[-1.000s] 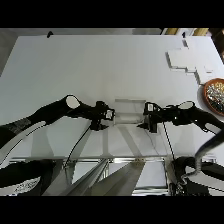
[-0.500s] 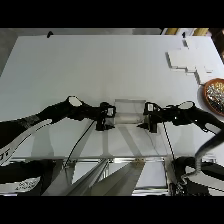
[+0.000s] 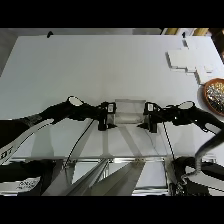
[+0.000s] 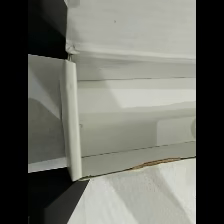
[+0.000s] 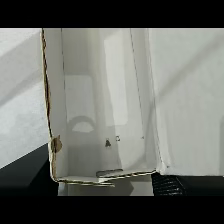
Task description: Fold the box and place the chain.
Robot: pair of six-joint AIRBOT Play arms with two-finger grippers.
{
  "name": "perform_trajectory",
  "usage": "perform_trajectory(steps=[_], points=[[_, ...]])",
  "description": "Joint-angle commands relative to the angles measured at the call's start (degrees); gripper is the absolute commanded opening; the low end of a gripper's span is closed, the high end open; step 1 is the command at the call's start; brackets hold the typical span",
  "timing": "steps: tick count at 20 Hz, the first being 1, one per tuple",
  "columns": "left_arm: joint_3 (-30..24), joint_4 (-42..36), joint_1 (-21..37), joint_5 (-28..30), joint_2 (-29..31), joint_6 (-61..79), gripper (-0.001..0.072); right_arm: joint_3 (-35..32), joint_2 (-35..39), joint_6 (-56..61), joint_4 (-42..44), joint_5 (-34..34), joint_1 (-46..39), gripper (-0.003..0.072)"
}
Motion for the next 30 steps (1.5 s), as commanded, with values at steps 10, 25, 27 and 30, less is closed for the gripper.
perform_trajectory(steps=[10, 25, 27, 30], points=[[-0.02, 0.35, -0.63, 0.55, -0.17, -0.5, 0.0136, -0.02, -0.02, -0.02, -0.02, 0.02, 0.0, 0.0409], [-0.02, 0.28, -0.63, 0.48, -0.13, -0.48, 0.0135, -0.02, -0.02, -0.02, -0.04, 0.02, 0.02, 0.0409], [-0.02, 0.31, -0.63, 0.5, -0.13, -0.5, 0.0135, -0.02, -0.02, -0.02, -0.04, 0.04, 0.02, 0.0409], [-0.02, 0.28, -0.63, 0.5, -0.13, -0.48, 0.0135, -0.02, -0.02, 0.02, -0.02, 1.05, 0.02, 0.0409]])
